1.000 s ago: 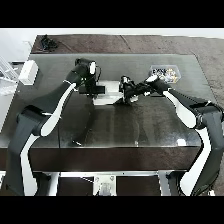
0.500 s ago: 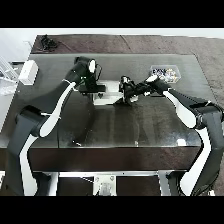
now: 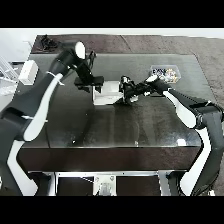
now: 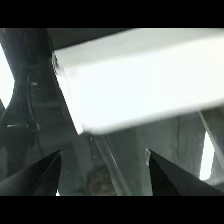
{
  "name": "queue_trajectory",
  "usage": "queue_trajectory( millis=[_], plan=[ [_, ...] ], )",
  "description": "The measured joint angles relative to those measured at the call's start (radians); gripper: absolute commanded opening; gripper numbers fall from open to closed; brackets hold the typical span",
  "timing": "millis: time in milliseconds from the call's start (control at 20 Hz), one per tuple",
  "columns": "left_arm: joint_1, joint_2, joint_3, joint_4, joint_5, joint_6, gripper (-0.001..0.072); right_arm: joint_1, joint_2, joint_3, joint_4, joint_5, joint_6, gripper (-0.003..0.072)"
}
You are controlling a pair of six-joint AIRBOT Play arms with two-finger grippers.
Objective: Fold the box and place the chain.
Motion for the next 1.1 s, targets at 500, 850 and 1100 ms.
queue_trajectory(
  millis=[500, 850, 1100],
  plan=[
    [0.211, 0.112, -0.189, -0.218, 0.051, 0.985, 0.0633, 0.0, 0.0, 0.0, 0.0, 0.0, 0.0, 0.0508],
    [0.261, 0.096, -0.482, -0.392, 0.385, 1.585, 0.072, 0.0, 0.0, 0.0, 0.0, 0.0, 0.0, 0.0508],
    [0.276, 0.031, -0.538, -0.542, 0.441, 1.792, 0.072, 0.0, 0.0, 0.0, 0.0, 0.0, 0.0, 0.0508]
  ],
)
